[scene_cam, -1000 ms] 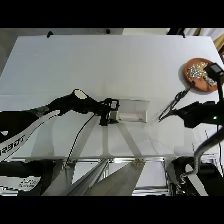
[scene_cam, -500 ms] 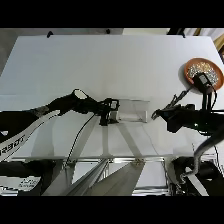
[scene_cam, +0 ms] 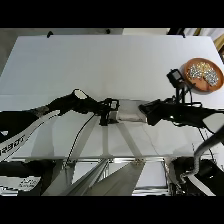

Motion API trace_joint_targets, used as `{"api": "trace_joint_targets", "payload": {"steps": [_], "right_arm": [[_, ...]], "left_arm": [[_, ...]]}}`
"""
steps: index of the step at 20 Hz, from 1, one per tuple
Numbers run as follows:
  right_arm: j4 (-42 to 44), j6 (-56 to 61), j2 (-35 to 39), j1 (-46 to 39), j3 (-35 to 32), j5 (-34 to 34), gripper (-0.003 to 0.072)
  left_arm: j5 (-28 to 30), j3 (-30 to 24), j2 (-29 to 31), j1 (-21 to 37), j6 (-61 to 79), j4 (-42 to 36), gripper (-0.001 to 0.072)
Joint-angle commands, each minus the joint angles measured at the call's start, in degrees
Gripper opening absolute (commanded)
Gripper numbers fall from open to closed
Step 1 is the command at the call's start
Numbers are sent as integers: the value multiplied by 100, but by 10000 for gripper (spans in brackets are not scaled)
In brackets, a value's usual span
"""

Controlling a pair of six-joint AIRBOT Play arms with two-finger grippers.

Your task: Fold the box and place the chain.

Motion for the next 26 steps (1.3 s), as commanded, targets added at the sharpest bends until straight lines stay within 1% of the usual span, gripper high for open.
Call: {"api": "trace_joint_targets", "payload": {"steps": [1, 4, 9, 13, 14, 15, 16, 17, 20, 22, 24, 26], "right_arm": [[-2, 0, -737, 472, -2, -614, 13], [-11, 0, -1381, 750, -2, -940, 13], [-15, 0, -2256, 1152, -2, -1250, 13], [-7, 9, -2601, 1298, 0, -1462, 13], [2, 7, -2618, 1296, 0, -1521, 16], [2, 9, -2618, 1296, 0, -1556, 45], [4, 9, -2618, 1296, 0, -1561, 111], [2, 9, -2618, 1296, 0, -1556, 124], [7, 11, -2614, 1296, 2, -1532, 124], [4, 26, -2503, 1296, 7, -1322, 124], [-42, 26, -2100, 1231, 13, -1023, 124], [-44, 39, -1414, 949, 17, -557, 123]], "left_arm": [[2, 7, 2, 2, 2, 2, 140], [2, 7, 2, 2, 2, 2, 140], [2, 7, 2, 2, 2, 2, 140], [2, 7, 2, 2, 2, 2, 140], [2, 7, 2, 2, 2, 0, 140], [2, 7, 2, 2, 2, 2, 140], [0, 7, 2, 2, 2, 2, 140], [2, 7, 2, 2, 2, 2, 140], [0, 7, 2, 2, 2, 2, 140], [2, 7, 2, 2, 2, 0, 140], [0, 7, 2, 2, 2, 2, 140], [2, 7, 2, 2, 2, 2, 140]]}}
